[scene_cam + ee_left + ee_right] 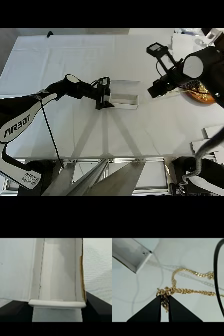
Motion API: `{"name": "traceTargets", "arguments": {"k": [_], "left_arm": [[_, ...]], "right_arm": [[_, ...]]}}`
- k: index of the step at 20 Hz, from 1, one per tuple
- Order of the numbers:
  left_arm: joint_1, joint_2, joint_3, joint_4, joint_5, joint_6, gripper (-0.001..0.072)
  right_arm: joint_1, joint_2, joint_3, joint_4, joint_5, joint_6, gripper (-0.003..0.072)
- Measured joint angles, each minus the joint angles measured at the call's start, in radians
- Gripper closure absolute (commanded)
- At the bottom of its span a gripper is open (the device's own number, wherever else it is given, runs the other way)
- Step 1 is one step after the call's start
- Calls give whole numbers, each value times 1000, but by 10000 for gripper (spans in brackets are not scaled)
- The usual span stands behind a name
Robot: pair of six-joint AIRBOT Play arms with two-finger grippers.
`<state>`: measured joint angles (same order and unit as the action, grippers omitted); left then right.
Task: Fold the box and place the chain.
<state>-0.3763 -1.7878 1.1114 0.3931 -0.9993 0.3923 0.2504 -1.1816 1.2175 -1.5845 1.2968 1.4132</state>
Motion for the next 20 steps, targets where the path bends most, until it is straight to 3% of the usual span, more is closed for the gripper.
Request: {"name": "traceTargets", "arguments": {"k": [16,20], "left_arm": [[0,0,0,0,0,0,394],[0,0,0,0,0,0,394]], "right_arm": [[234,-224,0,100,-344,-1,678],[244,-287,0,98,-377,-1,676]]}}
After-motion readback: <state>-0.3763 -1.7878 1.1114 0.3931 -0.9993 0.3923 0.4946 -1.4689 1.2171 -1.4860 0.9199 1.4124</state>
